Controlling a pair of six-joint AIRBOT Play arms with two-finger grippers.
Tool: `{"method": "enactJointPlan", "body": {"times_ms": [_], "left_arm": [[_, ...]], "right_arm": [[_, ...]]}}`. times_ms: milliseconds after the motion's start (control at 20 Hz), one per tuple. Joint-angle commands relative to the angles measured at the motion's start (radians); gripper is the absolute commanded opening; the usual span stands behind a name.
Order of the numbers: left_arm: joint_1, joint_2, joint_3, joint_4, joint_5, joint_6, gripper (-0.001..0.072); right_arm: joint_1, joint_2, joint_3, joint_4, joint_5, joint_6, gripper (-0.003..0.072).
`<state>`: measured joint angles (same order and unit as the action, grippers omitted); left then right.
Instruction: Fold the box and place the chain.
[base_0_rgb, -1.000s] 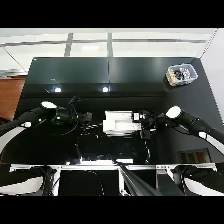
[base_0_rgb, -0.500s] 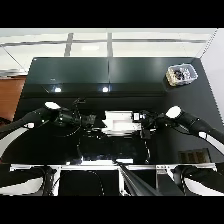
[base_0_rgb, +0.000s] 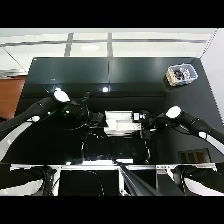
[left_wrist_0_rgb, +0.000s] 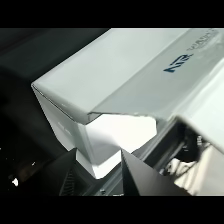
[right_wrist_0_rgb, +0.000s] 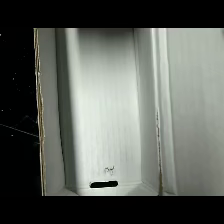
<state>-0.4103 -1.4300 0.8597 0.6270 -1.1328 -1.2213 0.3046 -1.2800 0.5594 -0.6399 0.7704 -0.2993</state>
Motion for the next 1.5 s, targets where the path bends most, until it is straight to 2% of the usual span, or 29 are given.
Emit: {"method": "enactJointPlan", "body": {"times_ms": [0, 300, 650, 800, 1050, 1150, 1300, 1450], "left_arm": [[-0.076, 0.001, 0.072, 0.150, 0.033, -0.203, 0.0340], [-0.175, 0.001, 0.086, 0.289, 0.100, -0.389, 0.0340], [-0.255, 0.000, 0.086, 0.544, 0.135, -0.672, 0.0340], [-0.283, -0.003, 0.100, 0.556, 0.142, -0.703, 0.0339], [-0.368, -0.075, 0.244, 0.755, 0.080, -0.879, 0.0339], [-0.391, -0.107, 0.293, 0.784, 0.055, -0.933, 0.0339], [-0.413, -0.137, 0.321, 0.807, 0.042, -1.009, 0.0337], [-0.435, -0.151, 0.322, 0.856, -0.015, -1.052, 0.0336]], "right_arm": [[0.001, 0.000, 0.000, 0.000, 0.000, 0.000, 0.0097], [0.001, 0.000, 0.000, 0.000, 0.000, 0.000, 0.0097], [0.001, 0.000, 0.000, 0.000, 0.000, 0.000, 0.0097], [0.001, 0.000, 0.000, 0.000, 0.000, 0.000, 0.0097], [0.001, 0.000, 0.000, 0.000, 0.000, 0.000, 0.0097], [0.001, 0.000, 0.000, 0.000, 0.000, 0.000, 0.0097], [0.001, 0.000, 0.000, 0.000, 0.000, 0.000, 0.0097], [0.001, 0.000, 0.000, 0.000, 0.000, 0.000, 0.0097]]}}
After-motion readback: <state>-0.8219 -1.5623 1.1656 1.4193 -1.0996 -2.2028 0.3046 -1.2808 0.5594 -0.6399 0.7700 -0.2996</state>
